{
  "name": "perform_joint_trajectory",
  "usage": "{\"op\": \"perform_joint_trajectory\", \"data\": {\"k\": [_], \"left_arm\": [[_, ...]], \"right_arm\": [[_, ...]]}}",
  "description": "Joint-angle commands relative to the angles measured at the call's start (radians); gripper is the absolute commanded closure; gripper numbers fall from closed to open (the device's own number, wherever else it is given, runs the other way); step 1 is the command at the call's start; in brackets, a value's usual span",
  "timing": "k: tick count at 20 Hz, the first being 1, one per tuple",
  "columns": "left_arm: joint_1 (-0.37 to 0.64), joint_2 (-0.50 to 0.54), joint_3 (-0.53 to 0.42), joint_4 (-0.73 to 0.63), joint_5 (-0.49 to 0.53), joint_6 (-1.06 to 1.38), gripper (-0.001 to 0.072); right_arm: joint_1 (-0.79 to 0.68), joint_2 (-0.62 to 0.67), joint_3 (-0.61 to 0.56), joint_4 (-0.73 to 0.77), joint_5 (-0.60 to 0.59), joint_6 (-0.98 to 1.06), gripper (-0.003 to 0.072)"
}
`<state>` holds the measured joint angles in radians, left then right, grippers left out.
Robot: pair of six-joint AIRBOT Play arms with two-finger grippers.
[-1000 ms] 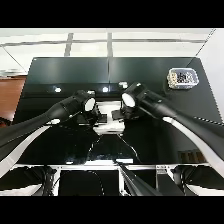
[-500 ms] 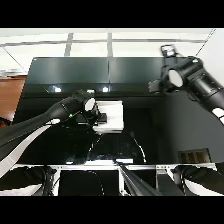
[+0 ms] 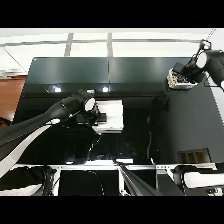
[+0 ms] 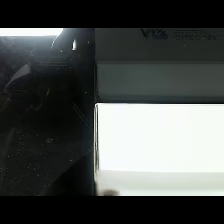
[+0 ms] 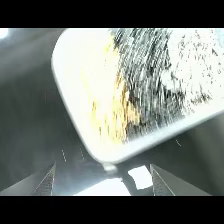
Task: Fold the box and place the chain.
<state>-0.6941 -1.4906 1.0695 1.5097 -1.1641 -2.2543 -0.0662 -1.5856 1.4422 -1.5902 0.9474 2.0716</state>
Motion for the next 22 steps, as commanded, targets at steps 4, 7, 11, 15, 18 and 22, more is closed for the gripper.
{"op": "perform_joint_trajectory", "data": {"k": [4,7,11,15,18,22], "left_arm": [[0.000,0.000,0.001,-0.001,-0.001,0.003,0.0684],[0.000,0.000,0.001,-0.001,-0.001,0.003,0.0684],[0.000,0.000,0.001,-0.003,-0.001,0.003,0.0685],[0.000,0.000,0.001,-0.003,-0.001,0.003,0.0685],[0.000,0.000,0.001,-0.003,-0.001,0.003,0.0685],[0.000,0.000,0.001,-0.003,-0.001,0.003,0.0685]], "right_arm": [[-0.140,-0.284,0.326,0.306,0.129,0.161,0.0080],[-0.148,-0.327,0.333,0.378,0.118,0.169,0.0134],[-0.144,-0.366,0.333,0.421,0.119,0.172,0.0134],[-0.142,-0.390,0.333,0.415,0.118,0.146,0.0242],[-0.146,-0.380,0.333,0.436,0.133,0.011,0.0678],[-0.146,-0.271,0.333,0.409,0.179,-0.222,0.0679]]}}
